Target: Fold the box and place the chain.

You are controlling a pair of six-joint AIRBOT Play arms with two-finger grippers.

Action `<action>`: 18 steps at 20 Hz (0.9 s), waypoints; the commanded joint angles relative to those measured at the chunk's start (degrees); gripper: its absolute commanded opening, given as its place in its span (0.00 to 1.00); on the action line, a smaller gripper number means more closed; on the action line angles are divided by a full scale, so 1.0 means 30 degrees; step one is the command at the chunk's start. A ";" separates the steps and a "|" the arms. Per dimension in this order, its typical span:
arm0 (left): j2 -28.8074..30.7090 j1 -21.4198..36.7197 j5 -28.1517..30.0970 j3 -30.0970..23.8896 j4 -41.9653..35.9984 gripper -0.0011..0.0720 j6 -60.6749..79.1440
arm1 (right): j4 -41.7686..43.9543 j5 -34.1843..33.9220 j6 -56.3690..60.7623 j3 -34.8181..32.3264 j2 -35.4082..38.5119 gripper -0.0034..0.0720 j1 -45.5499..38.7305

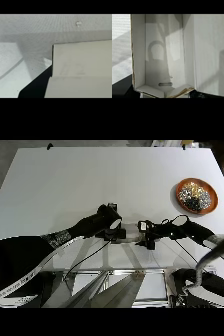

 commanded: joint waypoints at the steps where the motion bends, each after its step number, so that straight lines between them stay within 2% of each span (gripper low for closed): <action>1: -0.0015 -0.0015 0.0350 -0.0015 -0.0131 0.04 -0.0015 | 0.0000 -0.0066 -0.0029 0.0022 0.0015 0.59 -0.0007; 2: -0.0015 -0.0015 0.0350 -0.0015 -0.0138 0.07 -0.0015 | 0.0000 -0.0066 -0.0029 0.0022 0.0015 0.59 -0.0007; 5: -0.0015 -0.0015 0.0364 -0.0015 -0.0124 0.07 -0.0007 | 0.0000 -0.0066 -0.0029 0.0022 0.0015 0.59 -0.0007; 6: -0.0015 -0.0015 0.0364 -0.0015 -0.0124 0.12 0.0000 | 0.0000 -0.0073 -0.0029 0.0022 0.0015 0.59 -0.0007; 7: -0.0015 -0.0015 0.0364 -0.0015 -0.0131 0.25 0.0007 | 0.0000 -0.0066 -0.0029 0.0022 0.0015 0.59 -0.0007; 8: -0.0015 -0.0015 0.0357 -0.0015 -0.0124 0.30 0.0007 | 0.0000 -0.0066 -0.0029 0.0022 0.0015 0.59 -0.0007; 13: 0.0117 0.0015 0.0270 -0.0015 -0.0138 0.29 0.0036 | 0.0000 -0.0066 -0.0029 0.0022 0.0015 0.59 -0.0007; 18: 0.1829 0.0838 0.0036 -0.0015 -0.1013 0.30 0.4386 | 0.0000 -0.0073 -0.0029 0.0022 0.0015 0.59 -0.0007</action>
